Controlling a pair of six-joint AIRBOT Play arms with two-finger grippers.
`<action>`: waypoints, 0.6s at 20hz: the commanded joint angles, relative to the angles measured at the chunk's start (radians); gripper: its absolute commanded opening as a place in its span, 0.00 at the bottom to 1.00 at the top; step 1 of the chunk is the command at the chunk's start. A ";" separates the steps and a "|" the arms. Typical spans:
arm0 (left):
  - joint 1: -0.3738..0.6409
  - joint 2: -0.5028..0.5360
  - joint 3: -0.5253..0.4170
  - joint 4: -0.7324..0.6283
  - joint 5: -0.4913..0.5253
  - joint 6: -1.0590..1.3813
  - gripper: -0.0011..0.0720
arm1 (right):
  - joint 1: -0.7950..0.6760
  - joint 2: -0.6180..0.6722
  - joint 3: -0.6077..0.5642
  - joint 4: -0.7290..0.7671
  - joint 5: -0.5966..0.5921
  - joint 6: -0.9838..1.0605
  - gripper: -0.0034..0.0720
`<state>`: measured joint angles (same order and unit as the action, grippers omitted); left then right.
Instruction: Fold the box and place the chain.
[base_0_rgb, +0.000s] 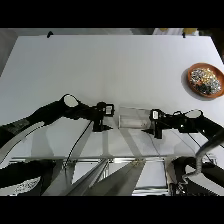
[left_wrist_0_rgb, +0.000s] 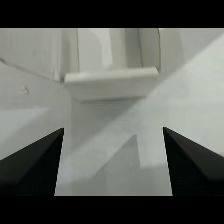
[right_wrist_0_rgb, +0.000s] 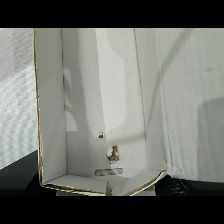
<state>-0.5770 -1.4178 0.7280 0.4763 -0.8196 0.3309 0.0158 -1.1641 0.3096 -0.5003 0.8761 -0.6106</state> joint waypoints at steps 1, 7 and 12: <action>-0.025 -0.053 0.028 -0.104 0.039 0.062 0.96 | 0.000 0.000 0.000 0.000 0.000 0.000 0.73; -0.062 -0.078 0.031 -0.106 0.065 0.062 0.96 | 0.000 0.000 0.000 0.000 0.000 0.000 0.73; -0.087 -0.095 0.030 -0.125 0.069 0.021 0.97 | 0.000 0.000 0.000 0.000 0.000 0.000 0.73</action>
